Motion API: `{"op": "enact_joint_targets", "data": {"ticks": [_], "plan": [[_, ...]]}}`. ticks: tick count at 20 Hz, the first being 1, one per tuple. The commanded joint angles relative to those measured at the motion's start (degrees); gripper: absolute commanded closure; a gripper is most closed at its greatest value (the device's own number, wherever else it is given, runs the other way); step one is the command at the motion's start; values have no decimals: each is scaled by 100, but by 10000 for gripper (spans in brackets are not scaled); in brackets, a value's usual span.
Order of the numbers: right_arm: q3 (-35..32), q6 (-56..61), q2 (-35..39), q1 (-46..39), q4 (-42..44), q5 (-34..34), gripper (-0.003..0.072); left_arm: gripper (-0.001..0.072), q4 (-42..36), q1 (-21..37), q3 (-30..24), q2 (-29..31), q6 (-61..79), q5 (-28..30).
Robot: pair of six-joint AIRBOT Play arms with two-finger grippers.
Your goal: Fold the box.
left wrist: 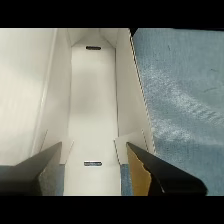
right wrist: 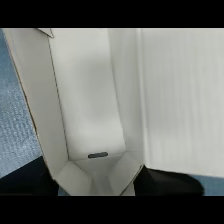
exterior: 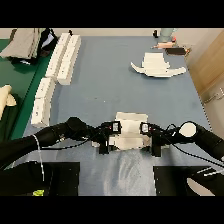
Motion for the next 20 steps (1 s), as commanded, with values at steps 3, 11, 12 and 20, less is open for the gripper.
{"op": "enact_joint_targets", "data": {"ticks": [3, 11, 12, 20], "plan": [[7, 17, 4, 4, 7, -4, 146, 26, 79, 9, -4, 11, -428, -11], [7, 17, 4, 4, 7, -4, 147, 694, 3467, 11, 17, 1266, -5331, -730], [7, 20, 4, 4, 7, -4, 147, 694, 3545, 11, 26, 1624, -5766, -938], [7, 17, 4, 4, 7, -4, 147, 693, 6207, 1233, 4, 3602, -12653, -2181]]}}
